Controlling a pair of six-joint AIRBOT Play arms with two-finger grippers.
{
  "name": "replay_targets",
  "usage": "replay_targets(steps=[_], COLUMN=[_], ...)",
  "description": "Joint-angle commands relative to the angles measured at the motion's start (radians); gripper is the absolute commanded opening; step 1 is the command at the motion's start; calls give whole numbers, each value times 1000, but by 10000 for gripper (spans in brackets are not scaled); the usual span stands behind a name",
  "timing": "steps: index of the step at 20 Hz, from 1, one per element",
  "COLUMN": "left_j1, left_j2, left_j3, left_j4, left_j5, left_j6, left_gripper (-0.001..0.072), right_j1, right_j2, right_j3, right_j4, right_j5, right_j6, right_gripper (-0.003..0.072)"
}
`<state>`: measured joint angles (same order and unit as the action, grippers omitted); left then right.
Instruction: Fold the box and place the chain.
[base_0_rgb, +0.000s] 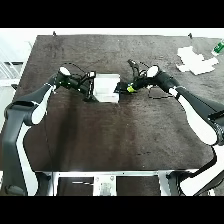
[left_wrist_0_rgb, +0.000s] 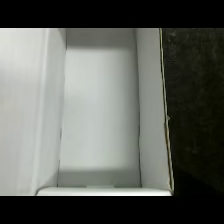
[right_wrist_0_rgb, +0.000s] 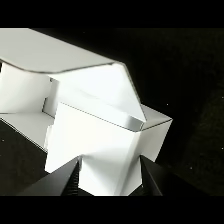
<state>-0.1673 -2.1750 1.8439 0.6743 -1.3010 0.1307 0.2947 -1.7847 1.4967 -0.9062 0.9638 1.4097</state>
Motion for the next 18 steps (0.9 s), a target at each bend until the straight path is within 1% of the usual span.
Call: replay_targets(steps=[1,5,8,10,13,15,18], left_j1=[0,0,0,0,0,0,0], left_j2=[0,0,0,0,0,0,0], left_j3=[1,1,1,1,1,1,1], left_j4=[0,-1,-1,0,-1,0,-1], left_j5=[1,0,1,1,1,0,0], left_j6=[0,0,0,0,0,0,0], left_gripper=[344,344,344,344,344,344,344], right_j1=[30,37,53,68,83,88,89], right_j2=[-14,-35,-69,-95,-130,-151,-163], right_j3=[32,53,98,137,196,228,237], right_j4=[-69,-120,-229,-293,-326,-389,-397], right_j5=[14,19,61,69,104,129,134], right_j6=[91,143,219,257,287,341,345], right_gripper=[435,434,434,434,434,434,429])
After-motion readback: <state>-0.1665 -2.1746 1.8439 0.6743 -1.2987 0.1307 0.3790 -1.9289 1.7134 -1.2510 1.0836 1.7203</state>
